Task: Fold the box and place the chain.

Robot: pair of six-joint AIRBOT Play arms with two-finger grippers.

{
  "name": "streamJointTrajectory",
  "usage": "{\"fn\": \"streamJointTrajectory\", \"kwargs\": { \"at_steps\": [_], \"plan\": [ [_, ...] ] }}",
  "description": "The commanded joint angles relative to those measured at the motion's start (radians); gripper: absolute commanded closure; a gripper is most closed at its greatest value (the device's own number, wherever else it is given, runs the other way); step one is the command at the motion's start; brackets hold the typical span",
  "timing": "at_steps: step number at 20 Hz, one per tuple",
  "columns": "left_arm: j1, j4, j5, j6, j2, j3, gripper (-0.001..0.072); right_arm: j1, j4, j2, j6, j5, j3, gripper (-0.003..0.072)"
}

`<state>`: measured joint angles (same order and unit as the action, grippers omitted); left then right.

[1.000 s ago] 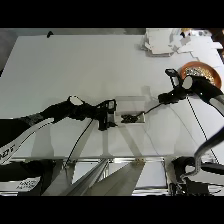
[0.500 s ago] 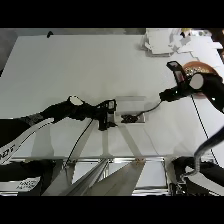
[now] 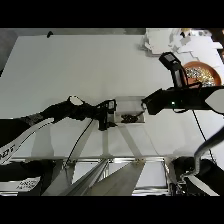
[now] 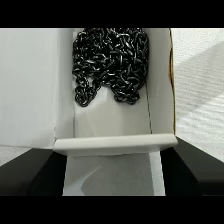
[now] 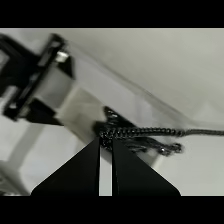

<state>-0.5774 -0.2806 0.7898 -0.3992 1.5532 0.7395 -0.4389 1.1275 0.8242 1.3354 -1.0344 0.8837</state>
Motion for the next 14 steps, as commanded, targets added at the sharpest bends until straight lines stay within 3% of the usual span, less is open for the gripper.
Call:
{"fn": "streamJointTrajectory", "kwargs": {
  "at_steps": [1, 7, 12, 13, 14],
  "plan": [
    [0.000, 0.000, 0.000, 0.000, 0.000, 0.000, 0.0501, -0.132, -0.055, -0.025, 0.026, 0.043, 0.000, 0.0668],
    [0.000, 0.000, 0.000, 0.000, 0.000, 0.000, 0.0501, -0.219, -0.085, -0.018, 0.026, 0.134, -0.001, 0.0668],
    [0.000, 0.000, -0.001, 0.000, 0.000, 0.000, 0.0501, -0.218, -0.023, 0.050, 0.026, 0.139, -0.044, 0.0666],
    [0.000, 0.000, 0.000, 0.000, 0.000, 0.000, 0.0501, -0.219, -0.014, 0.072, 0.026, 0.139, -0.061, 0.0657],
    [0.000, 0.000, 0.000, 0.000, 0.000, 0.000, 0.0501, -0.218, 0.000, 0.097, 0.026, 0.138, -0.078, 0.0583]
  ]
}}
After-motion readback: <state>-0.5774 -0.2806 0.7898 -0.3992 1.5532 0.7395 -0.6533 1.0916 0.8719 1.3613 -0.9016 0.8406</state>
